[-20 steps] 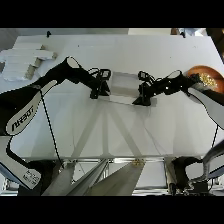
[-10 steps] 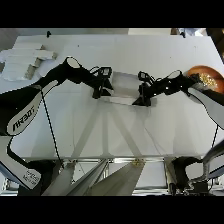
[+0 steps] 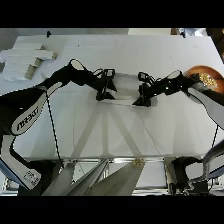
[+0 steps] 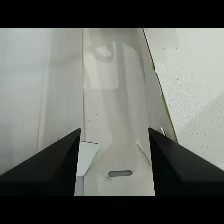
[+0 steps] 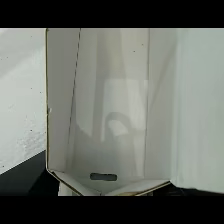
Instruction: Fold the box and place the chain.
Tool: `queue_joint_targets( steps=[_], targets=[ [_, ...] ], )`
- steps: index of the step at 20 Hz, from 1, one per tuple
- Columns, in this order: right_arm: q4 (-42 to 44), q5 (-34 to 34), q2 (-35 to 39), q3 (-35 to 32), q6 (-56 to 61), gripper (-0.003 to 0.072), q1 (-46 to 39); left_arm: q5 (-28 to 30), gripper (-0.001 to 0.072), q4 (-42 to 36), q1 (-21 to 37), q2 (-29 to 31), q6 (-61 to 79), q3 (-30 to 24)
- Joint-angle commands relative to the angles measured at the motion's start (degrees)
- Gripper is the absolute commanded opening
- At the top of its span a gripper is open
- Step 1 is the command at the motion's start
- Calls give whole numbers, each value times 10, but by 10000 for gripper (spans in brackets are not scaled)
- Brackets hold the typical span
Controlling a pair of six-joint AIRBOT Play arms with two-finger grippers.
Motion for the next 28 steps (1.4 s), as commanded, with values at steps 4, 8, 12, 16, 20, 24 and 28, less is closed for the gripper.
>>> queue_joint_targets(
  steps=[4, 8, 12, 16, 20, 24, 28],
  targets=[
    [0, 0, 0, 1, 0, 112, 0, 2, 336, -3, 19, 22, -31, -1],
    [0, 0, 0, 1, 0, 112, 0, -43, 316, -42, 56, 74, -31, -1],
    [0, 0, 0, 1, 0, 112, 0, -147, 233, -58, 105, 125, -39, -1],
    [0, 0, 0, 1, 0, 112, 0, -173, 7, -47, 163, 150, -167, -2],
    [0, 0, 0, 1, 0, 112, 0, -141, 6, 55, 197, 149, -406, -19],
    [0, 0, 0, 1, 0, 112, 0, -25, 6, 188, 198, 148, -640, -80],
    [0, 0, 0, 1, 0, 112, 0, 9, 5, 211, 174, 144, -650, -125]
  ],
)
